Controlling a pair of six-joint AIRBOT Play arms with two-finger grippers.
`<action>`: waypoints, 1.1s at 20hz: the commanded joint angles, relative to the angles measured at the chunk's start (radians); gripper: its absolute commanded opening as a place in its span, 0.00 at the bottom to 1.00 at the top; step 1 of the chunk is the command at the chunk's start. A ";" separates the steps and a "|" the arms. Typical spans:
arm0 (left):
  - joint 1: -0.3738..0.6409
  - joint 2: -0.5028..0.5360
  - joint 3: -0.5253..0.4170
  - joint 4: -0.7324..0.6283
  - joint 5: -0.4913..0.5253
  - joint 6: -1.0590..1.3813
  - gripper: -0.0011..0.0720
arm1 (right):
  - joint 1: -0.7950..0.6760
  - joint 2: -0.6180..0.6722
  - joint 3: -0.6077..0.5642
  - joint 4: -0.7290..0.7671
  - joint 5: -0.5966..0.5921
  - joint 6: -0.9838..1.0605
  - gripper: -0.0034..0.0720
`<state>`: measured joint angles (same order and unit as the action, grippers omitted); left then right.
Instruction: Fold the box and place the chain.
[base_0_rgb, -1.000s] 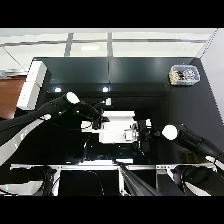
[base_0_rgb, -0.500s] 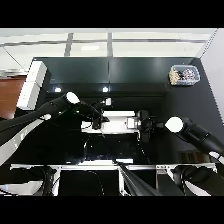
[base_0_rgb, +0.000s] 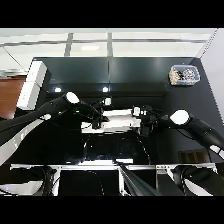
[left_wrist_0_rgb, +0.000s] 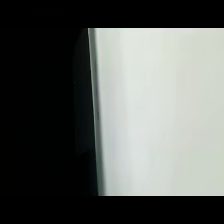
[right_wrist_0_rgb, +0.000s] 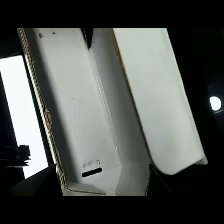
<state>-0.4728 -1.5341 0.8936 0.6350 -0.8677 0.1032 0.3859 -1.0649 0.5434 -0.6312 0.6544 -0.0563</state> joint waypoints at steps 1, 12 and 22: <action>0.000 0.000 0.000 0.000 -0.003 0.001 0.05 | -0.018 -0.039 0.001 0.141 0.031 -0.167 0.96; 0.000 0.000 0.000 -0.001 -0.003 0.001 0.05 | -0.100 -0.047 0.001 0.172 0.064 -0.230 0.97; 0.000 0.000 0.000 -0.001 -0.003 0.001 0.05 | -0.095 -0.170 0.000 0.253 0.147 -0.365 0.96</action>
<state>-0.4728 -1.5341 0.8936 0.6361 -0.8726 0.1055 0.2913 -1.1927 0.5442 -0.3973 0.7776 -0.3740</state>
